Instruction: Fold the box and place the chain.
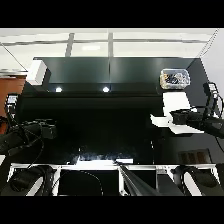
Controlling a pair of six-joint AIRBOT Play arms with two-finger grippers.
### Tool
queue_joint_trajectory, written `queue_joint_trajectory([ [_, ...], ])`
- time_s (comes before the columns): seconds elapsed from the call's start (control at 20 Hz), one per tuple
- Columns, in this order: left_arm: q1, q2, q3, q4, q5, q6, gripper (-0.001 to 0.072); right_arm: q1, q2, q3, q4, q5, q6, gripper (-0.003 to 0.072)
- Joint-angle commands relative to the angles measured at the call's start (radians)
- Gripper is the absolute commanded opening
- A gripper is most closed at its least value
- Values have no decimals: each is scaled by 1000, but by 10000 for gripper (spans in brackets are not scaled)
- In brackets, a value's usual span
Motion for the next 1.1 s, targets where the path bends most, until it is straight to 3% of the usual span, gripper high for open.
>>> queue_joint_trajectory([
  [0.0, 0, 1, 0, 0, 0, 0, 27, 1, 0, 0, 0, 0, 0, 17],
  [0.65, 0, 1, 0, 0, 0, 0, 27, 1, 0, 0, 6, -6, 0, 17],
  [0.9, 0, 1, 0, 0, 0, 0, 27, 1, 0, 0, 66, -130, 1, 17],
  [1.0, 0, 1, -1, -1, 45, -1, 27, 1, 0, 0, 133, -130, 1, 17],
  [1.05, 0, 0, -1, -6, 122, -2, 27, 1, 0, 0, 154, -130, 0, 18],
])
